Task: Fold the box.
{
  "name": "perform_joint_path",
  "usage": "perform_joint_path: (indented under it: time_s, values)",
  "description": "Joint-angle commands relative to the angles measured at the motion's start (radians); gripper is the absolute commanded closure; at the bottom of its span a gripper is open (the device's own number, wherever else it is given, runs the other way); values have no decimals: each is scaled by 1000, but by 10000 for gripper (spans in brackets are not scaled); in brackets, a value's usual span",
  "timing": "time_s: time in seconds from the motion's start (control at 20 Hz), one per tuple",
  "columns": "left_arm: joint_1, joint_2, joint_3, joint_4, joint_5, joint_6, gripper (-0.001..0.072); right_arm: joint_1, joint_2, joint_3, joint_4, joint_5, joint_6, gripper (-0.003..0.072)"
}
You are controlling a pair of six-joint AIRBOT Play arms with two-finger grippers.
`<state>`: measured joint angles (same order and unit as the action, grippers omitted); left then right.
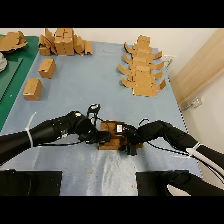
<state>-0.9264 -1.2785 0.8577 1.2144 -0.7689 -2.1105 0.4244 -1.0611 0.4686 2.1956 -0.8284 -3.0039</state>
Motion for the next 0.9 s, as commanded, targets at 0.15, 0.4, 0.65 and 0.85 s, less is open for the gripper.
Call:
perform_joint_path:
  time_s: [0.15, 0.4, 0.65, 0.85]
  values:
    - [-60, -108, 121, 125, -128, -141, 343, 0, 1, 0, 0, 0, 0, 318]
    - [-86, -155, 177, 160, -176, -143, 343, 0, 1, 0, 0, 0, 0, 318]
    - [-86, -158, 183, 185, -174, -142, 347, 0, 1, 0, 0, 0, 0, 317]
    - [-90, -159, 183, 180, -169, -142, 348, 0, 1, 0, 0, 0, 0, 317]
